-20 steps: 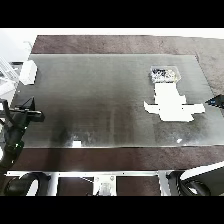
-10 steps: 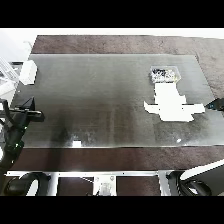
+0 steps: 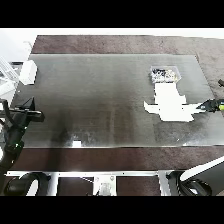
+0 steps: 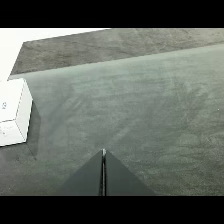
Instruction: Fold the box and place the chain.
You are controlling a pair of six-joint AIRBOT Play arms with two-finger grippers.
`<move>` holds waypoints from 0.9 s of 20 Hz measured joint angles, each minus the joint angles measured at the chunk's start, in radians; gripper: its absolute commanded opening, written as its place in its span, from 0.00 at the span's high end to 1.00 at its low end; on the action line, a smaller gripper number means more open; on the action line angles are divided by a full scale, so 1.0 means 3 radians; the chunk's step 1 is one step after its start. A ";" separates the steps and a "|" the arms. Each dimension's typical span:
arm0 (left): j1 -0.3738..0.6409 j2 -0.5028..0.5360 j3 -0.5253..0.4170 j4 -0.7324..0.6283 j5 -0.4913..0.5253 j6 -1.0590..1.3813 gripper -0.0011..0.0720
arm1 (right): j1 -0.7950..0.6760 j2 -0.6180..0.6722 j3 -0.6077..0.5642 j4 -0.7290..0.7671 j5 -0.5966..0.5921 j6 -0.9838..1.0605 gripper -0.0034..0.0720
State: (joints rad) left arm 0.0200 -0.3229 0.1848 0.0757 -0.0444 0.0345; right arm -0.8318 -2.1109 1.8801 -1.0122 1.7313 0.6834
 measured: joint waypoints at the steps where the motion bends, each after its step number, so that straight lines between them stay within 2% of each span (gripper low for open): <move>1: 0.0000 0.0000 0.0000 -0.0001 0.0000 0.0000 0.96 | 0.0004 -0.0004 0.0000 0.0066 0.0041 -0.0020 0.47; 3: 0.0000 0.0000 -0.0001 -0.0001 0.0001 -0.0001 0.96 | 0.0015 -0.0011 -0.0001 0.0187 0.0131 -0.0041 0.48; 4: 0.0000 0.0000 0.0000 -0.0001 0.0000 -0.0001 0.96 | 0.0015 -0.0013 -0.0006 0.0223 0.0165 -0.0041 0.64; 5: 0.0000 0.0000 0.0000 -0.0001 0.0001 -0.0001 0.96 | 0.0018 -0.0014 -0.0011 0.0251 0.0200 -0.0039 0.88; 6: 0.0000 0.0000 0.0000 -0.0001 0.0001 0.0000 0.96 | 0.0022 -0.0017 -0.0023 0.0280 0.0239 -0.0037 0.95; 12: 0.0000 0.0000 0.0000 -0.0001 0.0000 0.0000 0.96 | 0.0067 0.0228 -0.0356 0.0387 0.0345 -0.0031 0.95; 18: 0.0000 0.0000 0.0000 -0.0001 0.0000 0.0000 0.96 | 0.0206 0.0763 -0.1205 0.0888 0.0271 -0.0172 0.96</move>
State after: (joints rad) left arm 0.0200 -0.3229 0.1848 0.0753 -0.0444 0.0345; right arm -0.7700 -1.8820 1.5185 -0.7460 1.8126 0.6319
